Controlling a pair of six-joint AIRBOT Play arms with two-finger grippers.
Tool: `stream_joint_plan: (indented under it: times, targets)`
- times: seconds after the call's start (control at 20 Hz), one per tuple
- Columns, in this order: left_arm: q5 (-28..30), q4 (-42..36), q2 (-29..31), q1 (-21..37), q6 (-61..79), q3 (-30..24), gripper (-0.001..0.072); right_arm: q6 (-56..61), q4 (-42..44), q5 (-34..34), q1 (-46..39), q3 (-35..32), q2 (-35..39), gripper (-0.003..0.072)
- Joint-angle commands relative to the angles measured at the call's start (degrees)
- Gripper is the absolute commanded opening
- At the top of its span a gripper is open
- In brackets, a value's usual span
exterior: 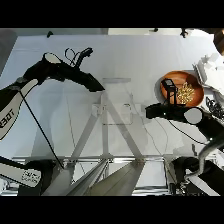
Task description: Fold the box and place the chain.
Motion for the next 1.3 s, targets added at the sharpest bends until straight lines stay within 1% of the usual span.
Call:
stream_joint_plan:
  times: [0.0,0.3,0.45,0.55,0.6,0.65,0.7,0.8,0.95,1.25]
  targets:
    - [-0.3,0.1,-1.3,-1.4,2.0,0.4,0.0695,0.0,0.0,0.0,0.0,0.0,0.0,0.0008]
    - [-0.5,0.3,-1.3,-5.5,9.9,0.4,0.0692,0.0,0.0,0.0,0.0,0.0,0.0,0.0008]
    - [-1.7,0.5,-1.4,-5.8,13.7,0.4,0.0691,0.0,0.0,0.0,0.0,0.0,0.0,0.0008]
    - [-1.8,1.9,-1.4,-5.8,15.1,0.4,0.0689,0.0,0.0,0.0,0.0,0.0,0.0,0.0008]
    - [-1.9,2.8,-1.5,-5.8,15.7,0.4,0.0670,0.0,0.0,0.0,0.0,0.0,0.0,0.0008]
    - [-1.8,3.6,-1.5,-5.8,16.1,0.3,0.0604,0.0,0.0,0.0,0.0,0.0,0.0,0.0008]
    - [-1.8,4.0,-1.6,-5.8,16.4,0.3,0.0590,0.0,0.0,0.0,0.0,0.0,0.0,0.0008]
    - [-1.8,3.9,-1.7,-5.8,18.2,0.3,0.0589,0.0,0.0,0.0,0.0,0.0,0.0,0.0008]
    - [-1.8,3.8,-1.8,-5.8,19.7,0.3,0.0487,0.0,0.0,0.0,0.0,0.0,0.0,0.0008]
    - [-2.0,3.7,-3.4,-5.9,19.7,0.2,0.0485,0.0,0.0,0.0,0.0,0.0,0.0,0.0008]
